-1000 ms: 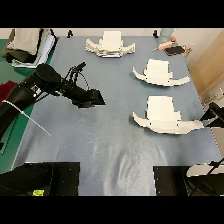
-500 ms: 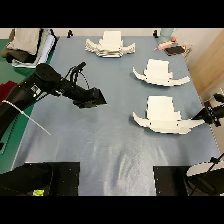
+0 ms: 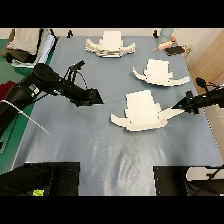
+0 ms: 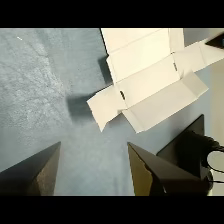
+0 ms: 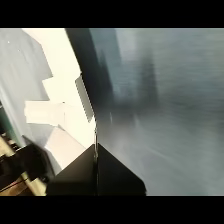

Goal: Fold the box.

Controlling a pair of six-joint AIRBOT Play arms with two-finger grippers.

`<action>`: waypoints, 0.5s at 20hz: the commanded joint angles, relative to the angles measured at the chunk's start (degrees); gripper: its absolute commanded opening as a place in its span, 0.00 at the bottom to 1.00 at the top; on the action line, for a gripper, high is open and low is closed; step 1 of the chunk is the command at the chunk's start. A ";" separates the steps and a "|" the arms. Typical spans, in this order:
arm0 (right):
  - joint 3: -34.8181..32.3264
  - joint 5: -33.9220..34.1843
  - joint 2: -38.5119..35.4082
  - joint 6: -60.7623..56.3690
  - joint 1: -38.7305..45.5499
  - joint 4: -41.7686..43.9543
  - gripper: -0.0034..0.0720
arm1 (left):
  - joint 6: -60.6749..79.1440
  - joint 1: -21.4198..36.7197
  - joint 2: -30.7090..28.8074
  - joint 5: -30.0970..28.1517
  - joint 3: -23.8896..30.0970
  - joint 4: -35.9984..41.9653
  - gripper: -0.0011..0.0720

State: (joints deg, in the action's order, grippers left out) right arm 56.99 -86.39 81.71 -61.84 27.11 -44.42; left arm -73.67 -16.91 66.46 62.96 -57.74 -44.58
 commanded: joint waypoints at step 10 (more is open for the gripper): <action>-30.14 22.27 -24.06 -7.23 -12.07 -1.27 0.36 | 4.90 3.72 -0.26 6.82 1.79 -0.83 0.88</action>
State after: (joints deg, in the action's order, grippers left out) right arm 28.93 -64.95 58.33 -66.81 15.75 -45.23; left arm -69.47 -13.34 66.22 68.27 -56.12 -45.41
